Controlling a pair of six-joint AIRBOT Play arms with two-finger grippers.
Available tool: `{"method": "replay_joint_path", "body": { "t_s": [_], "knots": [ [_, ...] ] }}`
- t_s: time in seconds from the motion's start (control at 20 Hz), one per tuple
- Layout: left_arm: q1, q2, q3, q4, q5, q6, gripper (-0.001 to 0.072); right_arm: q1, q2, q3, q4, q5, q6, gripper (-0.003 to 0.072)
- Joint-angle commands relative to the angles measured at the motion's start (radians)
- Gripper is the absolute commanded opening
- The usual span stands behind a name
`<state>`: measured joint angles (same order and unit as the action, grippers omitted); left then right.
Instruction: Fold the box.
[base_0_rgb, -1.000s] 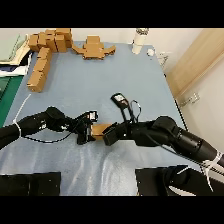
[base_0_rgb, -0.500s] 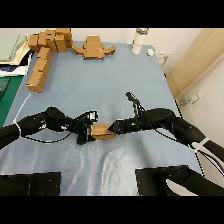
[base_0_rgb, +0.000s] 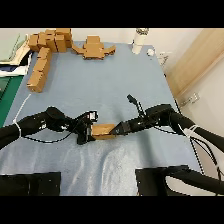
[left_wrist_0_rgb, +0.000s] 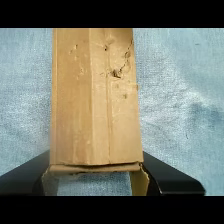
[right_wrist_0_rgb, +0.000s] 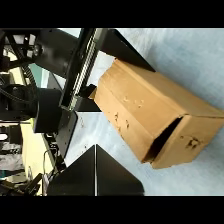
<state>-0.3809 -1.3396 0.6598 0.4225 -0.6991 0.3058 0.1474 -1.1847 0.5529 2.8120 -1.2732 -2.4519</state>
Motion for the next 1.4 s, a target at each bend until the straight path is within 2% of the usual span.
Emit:
{"method": "replay_joint_path", "body": {
  "t_s": [0.0, 0.3, 0.75, 1.35],
  "knots": [
    [0.0, 0.0, 0.001, 0.0, 0.0, 0.0, 0.037, -0.019, -0.083, 0.001, 0.05, -0.037, -0.087, 0.0001],
    [0.0, 0.0, 0.001, 0.0, 0.0, 0.0, 0.037, -0.019, -0.096, 0.001, 0.064, 0.02, -0.1, 0.0001],
    [0.0, 0.0, 0.001, 0.0, 0.0, 0.0, 0.037, -0.009, -0.102, 0.0, 0.049, 0.031, -0.096, 0.0001],
    [0.0, 0.0, 0.001, 0.0, 0.0, 0.0, 0.037, -0.002, -0.177, 0.0, 0.049, 0.046, -0.096, 0.0001]
  ]
}}
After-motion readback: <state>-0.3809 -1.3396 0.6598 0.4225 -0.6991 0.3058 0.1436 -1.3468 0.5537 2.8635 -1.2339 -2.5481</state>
